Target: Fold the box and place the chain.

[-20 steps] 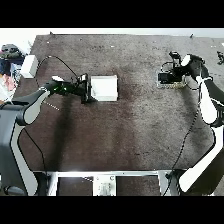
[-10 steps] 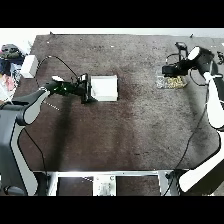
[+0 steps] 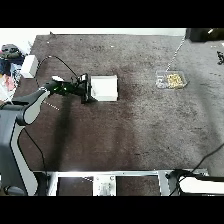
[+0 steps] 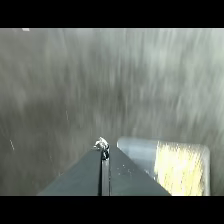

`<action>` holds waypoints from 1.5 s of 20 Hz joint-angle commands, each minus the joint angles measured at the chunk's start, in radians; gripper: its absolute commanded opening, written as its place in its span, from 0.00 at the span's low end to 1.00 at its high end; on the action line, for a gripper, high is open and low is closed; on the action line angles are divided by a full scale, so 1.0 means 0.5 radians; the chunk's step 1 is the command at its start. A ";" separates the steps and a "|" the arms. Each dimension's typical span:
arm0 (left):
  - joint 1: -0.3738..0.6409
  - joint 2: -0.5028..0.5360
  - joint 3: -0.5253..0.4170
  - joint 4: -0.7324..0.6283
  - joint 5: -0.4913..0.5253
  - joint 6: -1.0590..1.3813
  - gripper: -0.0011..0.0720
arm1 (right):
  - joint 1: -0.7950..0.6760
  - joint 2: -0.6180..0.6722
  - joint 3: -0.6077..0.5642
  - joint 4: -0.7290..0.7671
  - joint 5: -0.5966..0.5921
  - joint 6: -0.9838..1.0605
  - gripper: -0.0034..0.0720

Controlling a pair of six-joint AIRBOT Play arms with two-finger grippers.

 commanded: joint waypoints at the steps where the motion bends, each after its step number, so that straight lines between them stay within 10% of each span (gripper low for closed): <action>1: -0.001 0.001 0.002 0.000 0.000 0.001 0.49 | 0.095 0.283 0.002 -0.005 -0.356 -0.113 0.06; 14: -0.001 0.001 0.002 0.000 0.000 0.001 0.50 | 0.855 0.343 -0.002 -0.007 -0.671 -0.299 0.06; 30: -0.001 0.001 0.002 0.000 -0.001 0.001 0.49 | 1.270 -0.448 -0.201 0.269 -0.214 -0.234 0.06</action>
